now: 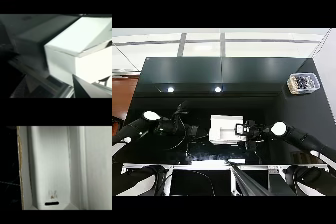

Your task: Fold the box and place the chain.

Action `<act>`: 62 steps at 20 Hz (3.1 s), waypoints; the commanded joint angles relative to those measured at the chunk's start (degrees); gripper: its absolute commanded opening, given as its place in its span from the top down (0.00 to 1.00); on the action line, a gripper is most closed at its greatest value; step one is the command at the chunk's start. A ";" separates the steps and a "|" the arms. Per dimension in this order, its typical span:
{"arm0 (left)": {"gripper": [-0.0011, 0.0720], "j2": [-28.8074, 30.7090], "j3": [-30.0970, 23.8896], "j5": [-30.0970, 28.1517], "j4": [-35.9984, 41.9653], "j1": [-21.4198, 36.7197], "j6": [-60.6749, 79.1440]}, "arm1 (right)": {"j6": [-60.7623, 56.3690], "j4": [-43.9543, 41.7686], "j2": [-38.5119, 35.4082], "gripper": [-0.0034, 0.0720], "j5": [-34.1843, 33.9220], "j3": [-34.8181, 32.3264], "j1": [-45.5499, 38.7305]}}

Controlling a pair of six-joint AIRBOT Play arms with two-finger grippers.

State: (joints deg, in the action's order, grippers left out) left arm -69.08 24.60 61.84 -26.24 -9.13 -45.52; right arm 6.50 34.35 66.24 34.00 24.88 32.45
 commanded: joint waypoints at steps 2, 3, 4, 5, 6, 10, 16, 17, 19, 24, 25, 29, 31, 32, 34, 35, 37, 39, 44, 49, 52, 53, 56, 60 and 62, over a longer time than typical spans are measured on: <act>0.13 1.31 0.39 1.53 1.90 -1.18 -1.53 | -0.02 -0.02 -0.02 0.90 0.02 0.02 0.04; 0.13 1.31 0.74 1.51 1.73 -2.14 -2.01 | 0.00 -0.02 -0.02 0.90 0.02 0.02 0.04; 0.13 1.33 1.40 1.51 1.55 -2.97 -2.91 | -0.02 -0.02 -0.02 0.90 0.02 0.02 0.04; 0.13 1.36 2.25 1.75 1.40 -3.52 -2.93 | -0.02 -0.02 -0.02 0.90 0.02 0.02 0.04; 0.15 1.36 3.28 1.73 1.18 -4.07 -3.54 | -0.02 -0.02 -0.02 0.90 0.02 0.02 0.04; 0.16 1.36 7.93 1.55 -5.07 -8.50 -13.27 | 0.00 -0.04 -0.02 0.90 0.02 0.02 0.04; 0.37 1.36 16.41 1.62 -17.25 -15.61 -28.59 | -0.02 -0.02 -0.02 0.90 0.02 0.02 0.04; 0.37 1.36 17.11 1.57 -17.77 -16.22 -30.42 | -0.02 -0.02 -0.02 0.90 0.02 0.02 0.04; 0.37 1.36 18.27 1.42 -21.22 -17.81 -36.15 | 0.00 -0.02 -0.02 0.90 0.02 0.02 0.04; 0.37 1.33 19.98 0.28 -33.51 -24.44 -49.48 | -0.02 -0.02 -0.02 0.90 0.02 0.02 0.04; 0.37 1.33 20.06 -0.70 -35.45 -25.99 -52.39 | 0.00 -0.02 -0.02 0.90 0.02 0.02 0.04; 0.37 1.11 20.26 -5.75 -38.45 -31.12 -59.41 | -0.02 -0.02 -0.02 0.90 0.02 0.02 0.04; 0.37 0.44 20.72 -5.60 -42.18 -32.96 -63.69 | -0.02 -0.02 -0.02 0.90 0.02 0.02 0.04; 0.37 -0.26 21.18 -5.18 -42.73 -33.70 -64.72 | 0.00 -0.02 -0.02 0.90 0.02 0.02 0.04; 0.37 -2.14 22.75 -3.80 -43.28 -35.01 -66.18 | -0.02 -0.02 -0.02 0.90 0.02 0.02 0.04; 0.37 -2.86 23.56 -3.56 -44.33 -35.74 -67.76 | 0.00 -0.02 -0.02 0.90 0.02 0.02 0.04; 0.37 -3.61 25.16 -2.51 -48.92 -37.07 -73.53 | -0.02 -0.02 -0.02 0.90 0.02 0.02 0.04; 0.38 -3.85 26.27 0.04 -54.34 -38.01 -78.99 | 0.00 -0.02 -0.02 0.90 0.02 0.02 0.04; 0.54 -4.98 27.34 3.56 -56.89 -38.77 -85.48 | -0.02 -0.02 -0.02 0.90 0.02 0.02 0.04; 0.54 -9.07 30.51 3.69 -56.68 -40.44 -88.80 | -0.02 -0.02 -0.02 0.90 0.02 0.02 0.04; 0.54 -11.04 30.53 2.99 -56.37 -40.83 -90.07 | -0.02 -0.02 -0.02 0.90 0.02 0.02 0.04; 0.54 -11.56 30.53 2.78 -56.02 -40.79 -90.07 | -0.02 -0.04 -0.02 0.90 0.02 0.02 0.04; 0.54 -11.96 30.53 0.42 -56.02 -40.79 -91.14 | -0.02 -0.02 -0.02 0.90 0.02 0.02 0.04; 0.54 -12.70 30.53 -0.70 -56.22 -40.79 -91.49 | -0.02 -0.02 -0.02 0.90 0.02 0.02 0.04; 0.54 -13.38 30.53 -0.68 -55.89 -40.81 -91.47 | -0.02 -0.02 -0.02 0.90 0.02 0.02 0.04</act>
State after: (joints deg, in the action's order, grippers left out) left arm -81.67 55.09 61.95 -82.28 -49.89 -136.68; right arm 6.48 34.33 66.24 34.02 24.88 32.45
